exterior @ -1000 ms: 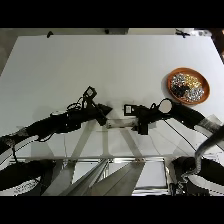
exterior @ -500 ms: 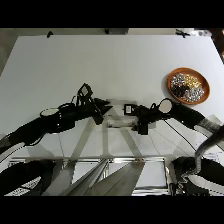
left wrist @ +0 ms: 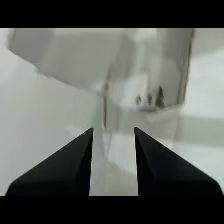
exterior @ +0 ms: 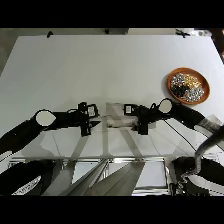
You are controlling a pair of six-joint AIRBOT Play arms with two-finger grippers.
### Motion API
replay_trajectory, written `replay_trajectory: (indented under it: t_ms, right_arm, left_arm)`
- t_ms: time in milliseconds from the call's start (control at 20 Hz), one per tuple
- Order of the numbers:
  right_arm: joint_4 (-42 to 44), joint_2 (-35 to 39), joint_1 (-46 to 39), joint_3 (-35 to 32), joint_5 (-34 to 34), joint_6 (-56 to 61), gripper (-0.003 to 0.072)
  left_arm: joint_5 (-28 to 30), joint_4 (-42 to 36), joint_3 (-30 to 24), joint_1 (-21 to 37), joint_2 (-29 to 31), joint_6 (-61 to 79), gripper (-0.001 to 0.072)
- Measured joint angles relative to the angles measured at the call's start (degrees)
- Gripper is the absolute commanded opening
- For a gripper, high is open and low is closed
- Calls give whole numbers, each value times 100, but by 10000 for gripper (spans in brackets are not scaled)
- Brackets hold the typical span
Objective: Fold the box and place the chain.
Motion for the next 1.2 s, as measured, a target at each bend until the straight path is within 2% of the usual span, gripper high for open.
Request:
replay_trajectory:
  t_ms: [100, 350, 550, 800, 1200]
  right_arm:
    - [0, 0, 0, 0, 2, 0, 409]
    - [0, 0, 0, 0, 2, -2, 409]
    - [-2, 0, 0, 0, 2, -2, 409]
    - [-2, 0, 0, 0, 2, -2, 409]
    - [-2, 0, 0, 0, 2, -4, 409]
  left_arm:
    - [-92, 470, 0, 0, -120, -173, 395]
    - [162, 813, 2, -4, -586, -37, 395]
    - [304, 166, 4, -7, -903, 968, 395]
    - [216, -796, 4, -7, -1080, 2297, 395]
    - [-254, -1187, 4, -22, -1121, 2798, 390]
